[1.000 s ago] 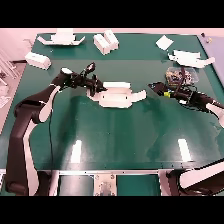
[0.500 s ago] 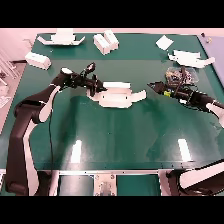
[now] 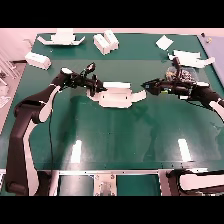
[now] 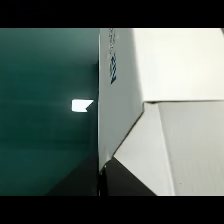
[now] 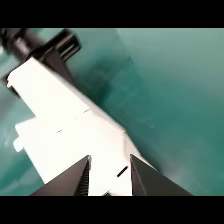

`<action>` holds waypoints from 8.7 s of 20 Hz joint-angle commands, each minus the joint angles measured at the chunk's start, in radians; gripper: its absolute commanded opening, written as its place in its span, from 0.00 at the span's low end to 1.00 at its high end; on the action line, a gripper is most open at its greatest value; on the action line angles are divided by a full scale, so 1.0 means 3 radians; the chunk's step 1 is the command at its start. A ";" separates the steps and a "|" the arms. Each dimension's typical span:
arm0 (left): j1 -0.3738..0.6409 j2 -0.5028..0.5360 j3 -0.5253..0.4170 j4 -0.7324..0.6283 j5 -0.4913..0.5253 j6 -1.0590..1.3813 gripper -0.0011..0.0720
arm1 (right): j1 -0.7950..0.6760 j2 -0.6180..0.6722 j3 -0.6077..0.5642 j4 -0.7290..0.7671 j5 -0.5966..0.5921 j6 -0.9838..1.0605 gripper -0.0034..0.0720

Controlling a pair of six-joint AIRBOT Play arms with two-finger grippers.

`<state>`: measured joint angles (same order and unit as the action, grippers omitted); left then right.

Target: Fold the box and place the chain.

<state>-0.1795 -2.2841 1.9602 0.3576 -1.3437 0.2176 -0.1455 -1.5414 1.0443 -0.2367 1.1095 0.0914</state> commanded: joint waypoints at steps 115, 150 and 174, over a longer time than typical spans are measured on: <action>-0.0001 -0.0003 0.0000 -0.0004 0.0000 0.0000 0.04 | 0.0660 -0.0518 0.0510 -0.0697 -0.0666 -0.2085 0.86; -0.0001 -0.0003 0.0000 -0.0004 0.0001 -0.0001 0.04 | 0.0642 -0.1320 0.1209 -0.0746 0.0178 -0.2232 0.86; -0.0001 -0.0003 0.0000 -0.0004 0.0001 0.0000 0.04 | 0.0604 -0.1460 0.1330 -0.0758 0.0235 -0.2163 0.86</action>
<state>-0.1810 -2.2841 1.9606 0.3550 -1.3396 0.2173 0.0364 -1.9781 1.4422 -0.4625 1.1759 -0.5617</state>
